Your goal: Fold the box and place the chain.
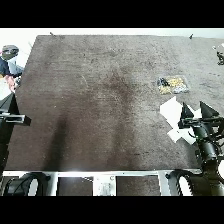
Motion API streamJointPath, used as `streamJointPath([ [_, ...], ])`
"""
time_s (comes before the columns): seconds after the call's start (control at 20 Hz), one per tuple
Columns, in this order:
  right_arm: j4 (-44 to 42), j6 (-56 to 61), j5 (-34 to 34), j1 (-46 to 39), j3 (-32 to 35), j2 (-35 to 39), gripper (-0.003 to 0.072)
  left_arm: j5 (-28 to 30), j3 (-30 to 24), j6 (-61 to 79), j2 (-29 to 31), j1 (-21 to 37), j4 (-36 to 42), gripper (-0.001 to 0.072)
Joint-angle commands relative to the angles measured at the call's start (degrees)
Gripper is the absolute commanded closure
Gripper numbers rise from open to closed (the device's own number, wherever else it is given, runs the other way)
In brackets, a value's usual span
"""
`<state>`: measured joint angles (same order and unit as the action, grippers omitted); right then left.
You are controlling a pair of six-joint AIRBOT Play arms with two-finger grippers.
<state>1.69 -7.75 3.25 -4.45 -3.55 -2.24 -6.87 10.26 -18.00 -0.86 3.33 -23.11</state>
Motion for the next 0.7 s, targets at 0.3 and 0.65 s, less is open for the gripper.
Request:
streamJointPath([
  [0.3, 0.00, -0.02, -1.38, -0.02, -2.23, -0.28, 0.0095, 0.00, -0.02, 0.00, 0.02, 0.07, -0.02, 0.0698],
  [0.65, -0.31, 0.02, -7.23, -0.57, -19.19, -24.61, 0.0095, 0.02, -0.02, 0.00, 0.02, 0.04, -0.02, 0.0698],
])
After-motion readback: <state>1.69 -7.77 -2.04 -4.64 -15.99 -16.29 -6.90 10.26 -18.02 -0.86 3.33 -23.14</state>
